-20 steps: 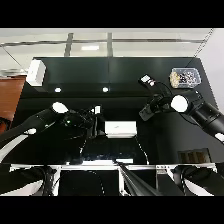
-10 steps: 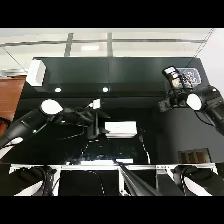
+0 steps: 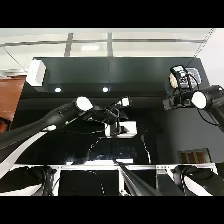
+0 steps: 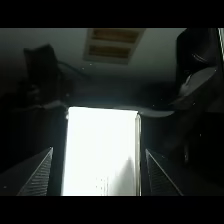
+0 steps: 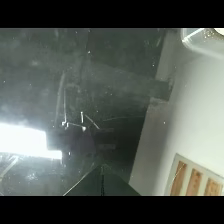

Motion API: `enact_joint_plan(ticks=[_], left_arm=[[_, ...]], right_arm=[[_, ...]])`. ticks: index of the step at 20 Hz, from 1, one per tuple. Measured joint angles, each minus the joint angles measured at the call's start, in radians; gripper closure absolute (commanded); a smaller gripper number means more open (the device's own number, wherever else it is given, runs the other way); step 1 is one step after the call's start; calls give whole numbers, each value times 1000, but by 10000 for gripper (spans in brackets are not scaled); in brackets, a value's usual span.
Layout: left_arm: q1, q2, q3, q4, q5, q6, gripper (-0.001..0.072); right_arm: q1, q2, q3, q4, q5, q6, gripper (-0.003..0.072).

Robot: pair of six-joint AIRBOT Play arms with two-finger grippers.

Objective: Fold the box and place the chain.

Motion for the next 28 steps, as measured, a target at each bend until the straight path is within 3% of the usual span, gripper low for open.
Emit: enact_joint_plan(ticks=[9,19,24,28], left_arm=[[-12,-38,21,79,-2,-116,5],[-27,-40,21,111,-71,-130,4],[-73,-40,21,221,-71,-130,2],[-114,-46,21,310,-5,-130,2]], right_arm=[[-2,0,0,26,-18,6,679],[-2,0,0,40,-26,6,679],[-2,0,0,45,-27,6,679],[-2,0,0,45,-27,6,679]])
